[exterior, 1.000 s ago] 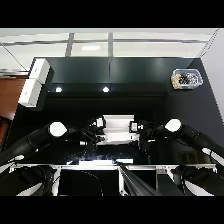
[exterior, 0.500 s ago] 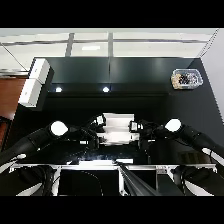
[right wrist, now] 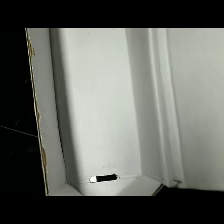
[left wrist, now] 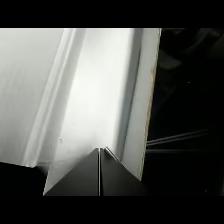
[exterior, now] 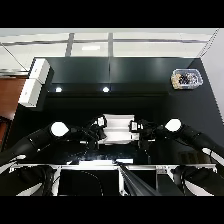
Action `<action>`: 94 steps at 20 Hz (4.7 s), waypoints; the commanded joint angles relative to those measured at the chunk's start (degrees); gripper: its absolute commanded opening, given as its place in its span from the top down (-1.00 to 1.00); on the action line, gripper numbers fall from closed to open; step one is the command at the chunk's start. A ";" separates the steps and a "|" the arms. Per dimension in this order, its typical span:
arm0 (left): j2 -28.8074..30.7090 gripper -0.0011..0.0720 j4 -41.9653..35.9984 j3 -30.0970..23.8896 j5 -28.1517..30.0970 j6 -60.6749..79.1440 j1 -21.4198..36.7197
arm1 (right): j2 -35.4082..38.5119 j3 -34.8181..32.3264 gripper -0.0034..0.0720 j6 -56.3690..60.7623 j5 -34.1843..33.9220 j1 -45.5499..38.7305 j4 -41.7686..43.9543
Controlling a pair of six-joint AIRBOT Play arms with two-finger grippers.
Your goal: Fold the box and place the chain.
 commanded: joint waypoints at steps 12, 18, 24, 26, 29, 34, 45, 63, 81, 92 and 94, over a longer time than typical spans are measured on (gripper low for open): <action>10.43 0.88 24.76 -2.49 -23.19 -62.60 41.48 | 0.00 -0.02 -0.37 0.04 0.07 0.02 0.00; -2.29 0.89 10.08 -7.63 -28.55 -58.73 46.31 | 0.00 -0.02 -0.37 0.04 0.07 0.02 0.00; -10.21 0.89 -4.90 -7.61 -24.13 -49.51 36.35 | 0.00 -0.02 -0.37 0.04 0.07 0.02 0.00; -10.25 0.89 -8.76 -7.39 -22.47 -47.60 33.03 | 0.00 -0.02 -0.37 0.04 0.07 0.02 0.00; -10.19 0.89 -9.09 -5.35 -22.51 -45.09 30.36 | 0.00 -0.02 -0.37 0.04 0.07 0.02 0.00; -9.86 0.52 -8.61 -1.51 -24.85 -44.15 28.76 | 0.00 -0.02 -0.37 0.04 0.04 0.02 0.00; -8.28 -0.96 5.14 8.33 -22.38 -55.01 18.51 | 0.00 -0.02 -0.37 0.07 0.00 0.02 0.02; -8.33 -0.96 8.87 10.29 -13.60 -71.73 7.69 | 0.00 -0.02 -0.37 0.07 -0.26 0.02 -0.02; -10.16 -0.96 9.64 11.32 -7.02 -78.23 1.51 | 0.00 -0.02 -0.37 0.04 -0.28 0.02 0.00; -10.67 -0.93 25.42 13.55 -7.23 -91.47 -1.95 | 0.00 -0.02 -0.37 0.07 -0.33 0.02 0.00; -10.75 -0.88 35.15 15.74 -7.72 -100.87 -5.09 | 0.00 -0.02 -0.37 0.04 -0.46 0.02 0.00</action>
